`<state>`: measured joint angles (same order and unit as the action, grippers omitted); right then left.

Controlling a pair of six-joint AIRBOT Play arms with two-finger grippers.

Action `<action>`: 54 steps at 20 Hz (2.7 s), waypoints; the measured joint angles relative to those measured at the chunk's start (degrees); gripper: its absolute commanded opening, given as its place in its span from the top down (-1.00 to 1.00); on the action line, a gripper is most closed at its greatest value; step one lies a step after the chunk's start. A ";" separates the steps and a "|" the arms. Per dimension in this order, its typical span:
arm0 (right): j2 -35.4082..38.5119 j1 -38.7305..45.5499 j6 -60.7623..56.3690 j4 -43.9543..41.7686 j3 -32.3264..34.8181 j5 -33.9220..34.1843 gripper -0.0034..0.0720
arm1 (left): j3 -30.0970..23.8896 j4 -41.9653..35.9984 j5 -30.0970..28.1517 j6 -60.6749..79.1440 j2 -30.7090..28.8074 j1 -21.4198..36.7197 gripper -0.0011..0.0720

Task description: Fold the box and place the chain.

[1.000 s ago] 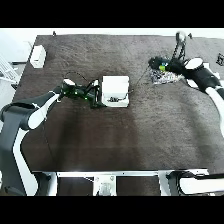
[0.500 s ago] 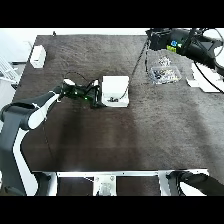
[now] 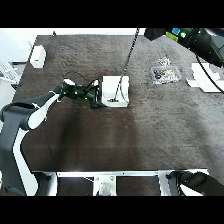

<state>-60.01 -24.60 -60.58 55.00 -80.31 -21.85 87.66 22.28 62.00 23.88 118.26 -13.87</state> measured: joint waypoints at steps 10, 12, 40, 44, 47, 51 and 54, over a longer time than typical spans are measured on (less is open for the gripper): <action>-0.44 -2.89 2.01 0.09 -1.86 8.20 0.88 | 0.00 -0.02 -0.02 0.00 0.00 0.00 0.33; -1.01 -3.21 2.34 0.09 -2.45 8.74 0.88 | 0.00 -0.02 0.00 0.00 0.00 0.00 0.33; -14.08 -9.40 2.60 -3.45 -5.44 11.23 0.88 | 0.00 0.00 0.00 0.00 0.00 0.00 0.33; -14.29 -8.15 2.54 -3.39 0.90 10.99 0.88 | 0.00 0.00 0.00 0.00 0.00 0.00 0.33; -14.29 -6.99 2.54 -3.39 6.64 10.97 0.88 | 0.00 0.00 0.00 0.00 0.00 0.00 0.33; -14.29 -4.63 1.55 -3.43 13.14 11.10 0.88 | 0.00 0.00 -0.02 0.00 0.02 0.00 0.33; -14.29 -3.41 0.44 -3.48 15.30 11.28 0.88 | 0.00 0.00 -0.02 0.00 0.00 0.00 0.33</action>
<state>-74.30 -28.01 -60.14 51.53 -65.01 -10.57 87.66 22.28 61.98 23.88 118.26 -13.87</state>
